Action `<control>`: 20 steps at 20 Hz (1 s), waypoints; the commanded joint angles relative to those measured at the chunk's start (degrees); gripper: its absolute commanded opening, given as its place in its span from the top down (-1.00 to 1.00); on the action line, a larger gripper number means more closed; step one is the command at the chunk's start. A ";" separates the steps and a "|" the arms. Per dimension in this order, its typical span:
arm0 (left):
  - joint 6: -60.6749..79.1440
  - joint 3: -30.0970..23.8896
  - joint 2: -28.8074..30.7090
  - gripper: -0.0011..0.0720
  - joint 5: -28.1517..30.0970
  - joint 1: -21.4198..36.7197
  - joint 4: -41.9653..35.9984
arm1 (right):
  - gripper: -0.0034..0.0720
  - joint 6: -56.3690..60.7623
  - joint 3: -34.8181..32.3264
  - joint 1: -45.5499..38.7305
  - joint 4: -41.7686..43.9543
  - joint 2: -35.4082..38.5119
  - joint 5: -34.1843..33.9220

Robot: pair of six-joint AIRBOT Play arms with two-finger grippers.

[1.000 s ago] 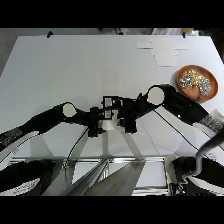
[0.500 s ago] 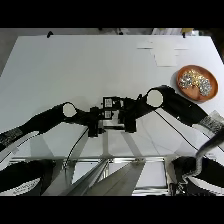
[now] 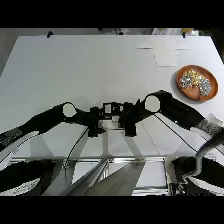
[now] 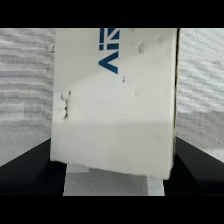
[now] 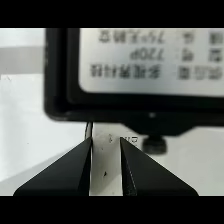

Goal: Fold the box and place the chain.

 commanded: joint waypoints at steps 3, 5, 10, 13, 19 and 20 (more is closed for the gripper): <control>0.04 0.04 0.04 0.12 0.00 0.00 0.02 | 0.37 0.00 -0.22 0.09 1.51 3.15 0.57; 0.04 0.04 0.04 0.12 0.00 0.00 0.02 | 0.37 0.00 -0.22 0.07 1.55 5.14 0.61; 0.04 0.04 0.04 0.12 0.00 0.00 0.02 | 0.82 1.68 -0.48 -0.44 2.21 3.41 1.16; 0.04 0.04 0.04 0.12 0.00 0.00 0.02 | 0.82 2.08 -1.57 -0.44 3.28 2.14 2.10; 0.04 0.04 0.04 0.12 0.00 0.00 0.02 | 0.87 3.06 -2.40 -0.44 3.43 0.42 2.91; 0.04 0.04 0.04 0.12 0.00 0.00 0.04 | 0.87 3.06 -2.43 -0.44 3.43 0.07 2.91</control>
